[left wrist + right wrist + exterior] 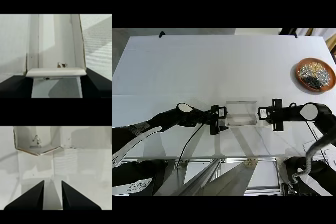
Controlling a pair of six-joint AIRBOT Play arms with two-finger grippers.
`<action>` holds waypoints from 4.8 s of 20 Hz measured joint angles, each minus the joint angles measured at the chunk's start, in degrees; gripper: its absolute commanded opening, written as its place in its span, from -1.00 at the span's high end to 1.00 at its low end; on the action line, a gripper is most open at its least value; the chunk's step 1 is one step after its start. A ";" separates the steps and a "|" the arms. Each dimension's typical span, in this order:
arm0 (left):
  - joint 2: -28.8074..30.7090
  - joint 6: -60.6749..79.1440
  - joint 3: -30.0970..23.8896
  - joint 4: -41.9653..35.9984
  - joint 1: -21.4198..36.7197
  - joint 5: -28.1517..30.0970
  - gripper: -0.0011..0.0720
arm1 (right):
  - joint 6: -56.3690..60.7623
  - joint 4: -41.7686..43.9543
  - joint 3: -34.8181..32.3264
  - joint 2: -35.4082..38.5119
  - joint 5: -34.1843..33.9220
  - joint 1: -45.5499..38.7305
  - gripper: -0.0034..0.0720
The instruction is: Fold the box and place the chain.
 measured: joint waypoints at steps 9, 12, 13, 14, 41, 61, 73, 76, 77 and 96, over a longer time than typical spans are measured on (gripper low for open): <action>0.00 0.00 -0.02 0.00 0.00 -0.02 0.28 | -8.15 8.07 0.00 -3.82 -0.59 0.42 0.46; 0.00 0.00 0.00 -0.02 0.00 -0.02 0.28 | -10.38 11.69 -0.02 -4.00 0.33 0.46 0.51; 0.00 0.00 -0.02 -0.02 0.00 -0.02 0.28 | -10.88 12.52 -0.02 -4.04 0.50 0.59 0.51; 0.00 0.00 -0.02 -0.02 0.00 -0.02 0.28 | -11.32 13.14 -0.07 -4.07 0.61 0.81 0.51; 0.00 -0.02 -0.02 -0.04 0.02 -0.02 0.28 | -13.86 20.41 -1.09 -7.78 -6.34 7.78 0.03; 0.00 0.02 -0.02 -0.02 0.02 -0.02 0.28 | 24.06 14.99 -1.14 5.92 -5.42 -7.32 0.88; 0.00 0.00 -0.02 -0.02 0.02 -0.02 0.28 | 62.64 4.07 -1.14 -3.41 0.44 -16.35 0.89; 0.00 0.00 -0.02 -0.04 0.02 -0.02 0.28 | 60.52 8.48 -1.14 -7.02 3.56 -16.11 0.89; 0.00 0.00 -0.02 -0.02 0.02 -0.02 0.28 | 60.02 9.62 -1.11 -7.76 4.48 -15.82 0.89; 0.00 -0.02 -0.02 -0.04 0.02 -0.02 0.28 | 52.81 24.74 -1.07 -8.94 13.38 -14.93 0.29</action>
